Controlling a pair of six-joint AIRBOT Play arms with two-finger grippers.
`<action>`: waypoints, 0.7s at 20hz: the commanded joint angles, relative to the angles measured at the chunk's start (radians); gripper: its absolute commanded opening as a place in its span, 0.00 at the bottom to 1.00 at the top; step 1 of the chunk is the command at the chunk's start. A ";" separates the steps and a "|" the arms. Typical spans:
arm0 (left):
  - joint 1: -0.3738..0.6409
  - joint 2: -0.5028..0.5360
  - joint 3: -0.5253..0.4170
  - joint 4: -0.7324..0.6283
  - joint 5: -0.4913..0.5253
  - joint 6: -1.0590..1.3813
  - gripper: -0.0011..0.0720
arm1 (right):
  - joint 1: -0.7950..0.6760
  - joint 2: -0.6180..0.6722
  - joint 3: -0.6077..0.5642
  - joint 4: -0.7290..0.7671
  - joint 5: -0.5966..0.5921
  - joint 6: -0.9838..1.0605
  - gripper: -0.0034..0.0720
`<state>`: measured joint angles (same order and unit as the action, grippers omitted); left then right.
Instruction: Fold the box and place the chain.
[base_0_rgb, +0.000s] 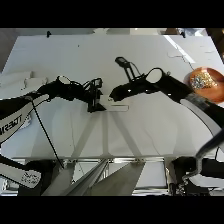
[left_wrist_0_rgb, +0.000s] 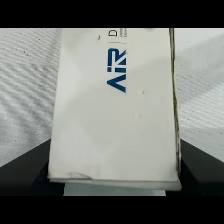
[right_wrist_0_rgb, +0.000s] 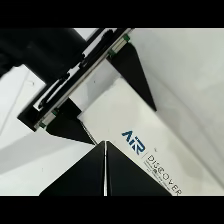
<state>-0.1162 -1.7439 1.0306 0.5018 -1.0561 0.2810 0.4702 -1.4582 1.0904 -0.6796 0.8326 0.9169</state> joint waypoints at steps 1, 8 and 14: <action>0.000 0.000 0.001 0.003 -0.002 0.003 0.51 | -0.053 0.053 -0.066 0.006 -0.015 -0.027 0.06; 0.000 0.000 0.001 0.003 -0.002 0.003 0.51 | -0.092 0.053 -0.246 -0.001 -0.059 -0.027 0.06; 0.000 0.000 0.001 0.003 -0.002 0.003 0.51 | -0.091 0.052 -0.251 0.002 -0.064 -0.027 0.06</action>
